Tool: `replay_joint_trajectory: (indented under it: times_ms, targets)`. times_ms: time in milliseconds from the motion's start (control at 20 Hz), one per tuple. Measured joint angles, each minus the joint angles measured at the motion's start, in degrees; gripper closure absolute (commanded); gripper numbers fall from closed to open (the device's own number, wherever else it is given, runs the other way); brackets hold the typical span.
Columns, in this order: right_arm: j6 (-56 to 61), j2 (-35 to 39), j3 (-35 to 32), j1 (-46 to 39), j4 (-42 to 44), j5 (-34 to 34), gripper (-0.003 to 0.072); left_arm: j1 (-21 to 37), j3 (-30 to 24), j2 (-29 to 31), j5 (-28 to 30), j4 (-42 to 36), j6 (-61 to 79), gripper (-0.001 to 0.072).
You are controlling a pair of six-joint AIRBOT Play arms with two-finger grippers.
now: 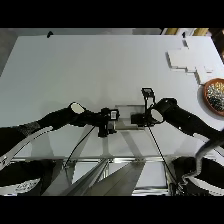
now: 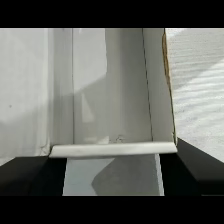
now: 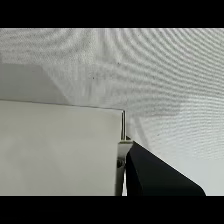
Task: Fold the box and place the chain.
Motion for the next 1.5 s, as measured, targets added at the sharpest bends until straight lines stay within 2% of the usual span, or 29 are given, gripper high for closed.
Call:
replay_joint_trajectory:
  times_ms: [50,100,150,300,350,400,450,1000,1100,1250,1300,1450,1500]
  targets:
    - [0.0,0.0,0.0,0.0,-0.3,0.4,0.0539,0.0,0.0,0.0,0.0,0.0,0.0,0.0617]
    - [0.0,0.0,0.0,0.0,-0.4,0.7,0.0623,0.0,0.0,0.0,0.0,0.0,0.0,0.0617]
    - [0.0,0.0,0.0,0.0,-0.7,1.1,0.0656,0.0,0.0,0.0,0.0,0.0,0.0,0.0617]
    - [0.0,0.0,0.0,0.0,-0.8,1.7,0.0668,0.0,0.0,0.0,-0.1,0.0,0.0,0.0617]
    - [-0.1,0.0,0.0,0.0,-0.8,1.8,0.0643,0.0,0.0,0.0,-0.1,0.0,0.0,0.0617]
    - [-0.2,0.0,0.0,0.0,-0.9,2.0,0.0538,0.0,0.0,0.0,-0.1,0.0,0.0,0.0617]
    - [-0.4,0.0,0.0,0.0,-0.9,2.3,0.0513,0.0,0.0,0.0,0.0,0.0,0.1,0.0617]
    - [-0.4,-2.1,0.0,0.0,-1.2,3.1,0.0512,0.0,0.0,0.0,0.0,0.0,0.1,0.0617]
    - [-0.4,-2.4,0.0,0.0,-1.1,3.2,0.0651,0.0,0.0,0.0,0.0,0.0,0.0,0.0617]
    - [-0.2,-2.6,0.0,0.0,-1.0,3.3,0.0667,0.0,0.0,0.0,0.0,-0.2,-0.2,0.0617]
    - [-0.4,-2.6,0.0,0.0,-1.0,3.4,0.0647,0.0,0.0,0.0,0.0,-0.2,-0.2,0.0617]
    - [-1.7,-2.5,0.0,0.0,-1.3,3.9,0.0371,0.0,0.0,0.0,0.0,0.1,0.1,0.0617]
    - [-3.1,-2.1,0.0,0.0,-1.5,4.2,0.0331,0.0,0.0,0.0,0.0,0.1,0.1,0.0617]
